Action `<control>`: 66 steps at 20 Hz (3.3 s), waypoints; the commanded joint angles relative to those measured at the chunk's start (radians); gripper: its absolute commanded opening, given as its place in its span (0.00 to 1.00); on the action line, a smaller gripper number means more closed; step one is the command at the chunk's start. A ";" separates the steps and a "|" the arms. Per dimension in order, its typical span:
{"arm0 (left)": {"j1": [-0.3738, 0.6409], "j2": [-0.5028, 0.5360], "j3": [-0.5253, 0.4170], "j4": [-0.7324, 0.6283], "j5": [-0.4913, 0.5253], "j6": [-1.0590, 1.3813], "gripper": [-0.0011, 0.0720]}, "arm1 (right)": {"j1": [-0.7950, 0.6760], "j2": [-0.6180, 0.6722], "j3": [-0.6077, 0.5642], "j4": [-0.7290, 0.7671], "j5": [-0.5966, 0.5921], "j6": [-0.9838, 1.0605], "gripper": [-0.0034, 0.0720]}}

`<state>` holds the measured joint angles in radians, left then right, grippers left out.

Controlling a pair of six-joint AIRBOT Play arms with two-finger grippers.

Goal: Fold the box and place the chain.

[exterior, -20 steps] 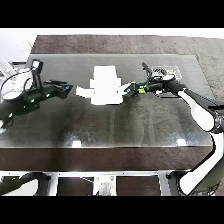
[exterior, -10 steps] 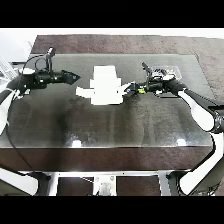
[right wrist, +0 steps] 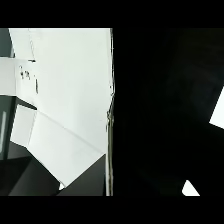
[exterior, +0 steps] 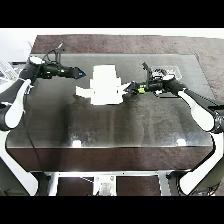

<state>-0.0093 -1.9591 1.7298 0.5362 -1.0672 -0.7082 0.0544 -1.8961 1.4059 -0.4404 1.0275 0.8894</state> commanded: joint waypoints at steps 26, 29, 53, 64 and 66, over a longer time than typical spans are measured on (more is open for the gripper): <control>-0.068 -0.122 0.171 0.134 0.046 -0.098 0.60 | -0.001 0.003 -0.026 0.039 0.024 0.004 0.04; -0.070 -0.123 0.179 0.248 0.042 -0.167 0.60 | -0.001 0.003 -0.026 0.039 0.024 0.004 0.04; -0.073 -0.188 0.180 0.058 -0.042 -0.114 0.60 | -0.001 0.003 -0.026 0.039 0.025 -0.011 0.04; -0.082 -0.187 0.214 0.054 -0.104 -0.122 0.60 | -0.001 0.003 -0.026 0.039 0.025 -0.011 0.04; -0.094 -0.188 0.214 0.063 -0.104 -0.126 0.60 | -0.001 0.003 -0.026 0.039 0.025 -0.011 0.04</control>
<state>-0.0917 -2.1464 1.9350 0.5941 -1.1568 -0.8310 0.0536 -1.8935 1.3804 -0.4015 1.0527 0.8780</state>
